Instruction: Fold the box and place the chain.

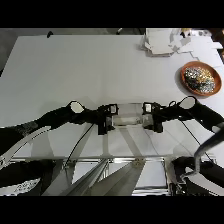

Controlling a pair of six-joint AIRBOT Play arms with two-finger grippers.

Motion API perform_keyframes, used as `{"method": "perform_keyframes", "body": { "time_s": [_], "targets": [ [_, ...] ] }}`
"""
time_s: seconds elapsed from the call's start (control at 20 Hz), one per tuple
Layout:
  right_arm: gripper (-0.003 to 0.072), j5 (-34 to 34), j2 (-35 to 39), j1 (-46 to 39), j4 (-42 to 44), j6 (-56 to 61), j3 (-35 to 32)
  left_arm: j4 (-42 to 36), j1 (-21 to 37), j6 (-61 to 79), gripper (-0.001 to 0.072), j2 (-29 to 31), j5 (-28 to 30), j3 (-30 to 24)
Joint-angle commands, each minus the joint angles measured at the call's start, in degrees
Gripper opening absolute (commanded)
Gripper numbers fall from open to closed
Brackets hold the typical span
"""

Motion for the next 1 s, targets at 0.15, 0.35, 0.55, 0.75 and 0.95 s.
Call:
{"method": "perform_keyframes", "body": {
  "time_s": [0.15, 0.35, 0.55, 0.75, 0.95],
  "targets": [
    [0.061, 5.8, 12.7, 0.0, -12.0, 11.5, 0.1, 0.0, 0.0, -0.1, 0.0273, 0.0, 0.2, 0.0],
    [0.0042, 8.3, 18.8, 0.0, -4.2, 10.7, 0.1, 0.0, 0.0, 0.0, 0.0273, 0.0, 0.3, 0.0],
    [0.0018, 5.6, 18.9, 0.0, 15.2, 5.2, 0.1, 0.0, 0.0, 0.0, 0.0273, 0.0, 0.3, 0.0],
    [0.0018, -3.1, 13.7, 0.0, 24.1, 5.2, 0.0, 0.0, 0.0, 0.0, 0.0273, 0.0, 0.3, 0.0],
    [0.0018, -11.4, 4.2, 0.0, 24.4, 10.1, 0.1, 0.0, 0.0, 0.0, 0.0273, 0.0, 0.3, 0.0]
  ]
}}
